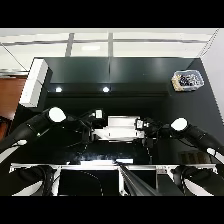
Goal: Fold the box and place the chain.
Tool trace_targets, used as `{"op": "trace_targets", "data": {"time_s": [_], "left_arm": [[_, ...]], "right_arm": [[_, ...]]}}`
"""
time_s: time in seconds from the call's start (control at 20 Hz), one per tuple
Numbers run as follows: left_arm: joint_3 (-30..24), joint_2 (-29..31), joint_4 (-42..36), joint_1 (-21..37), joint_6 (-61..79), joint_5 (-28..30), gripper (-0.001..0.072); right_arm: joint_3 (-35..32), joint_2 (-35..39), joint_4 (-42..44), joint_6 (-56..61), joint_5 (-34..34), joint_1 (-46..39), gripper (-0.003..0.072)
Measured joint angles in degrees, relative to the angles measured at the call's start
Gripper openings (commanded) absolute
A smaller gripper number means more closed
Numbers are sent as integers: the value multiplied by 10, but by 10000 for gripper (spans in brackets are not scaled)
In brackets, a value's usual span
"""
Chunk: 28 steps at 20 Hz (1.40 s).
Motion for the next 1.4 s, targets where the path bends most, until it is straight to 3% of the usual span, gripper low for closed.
{"op": "trace_targets", "data": {"time_s": [0.15,0.2,0.3,0.35,0.75,0.8,0.85,0.9,1.4], "left_arm": [[0,-4,-4,-29,26,28,610],[0,-5,-4,-36,33,32,551],[0,-6,-4,-46,42,51,358],[0,-6,-3,-50,45,57,329],[0,-7,-12,-57,54,56,327],[0,-7,-19,-58,55,56,307],[0,-8,-27,-58,55,57,211],[0,-10,-36,-58,55,57,198],[0,-44,-149,-62,72,70,197]], "right_arm": [[0,0,0,0,0,0,472],[0,0,0,0,0,0,472],[0,0,0,0,0,0,472],[0,0,0,0,0,0,472],[0,0,0,0,0,0,472],[0,0,0,0,0,0,472],[0,0,0,0,0,0,472],[0,0,0,0,0,0,472],[0,0,0,0,0,0,472]]}}
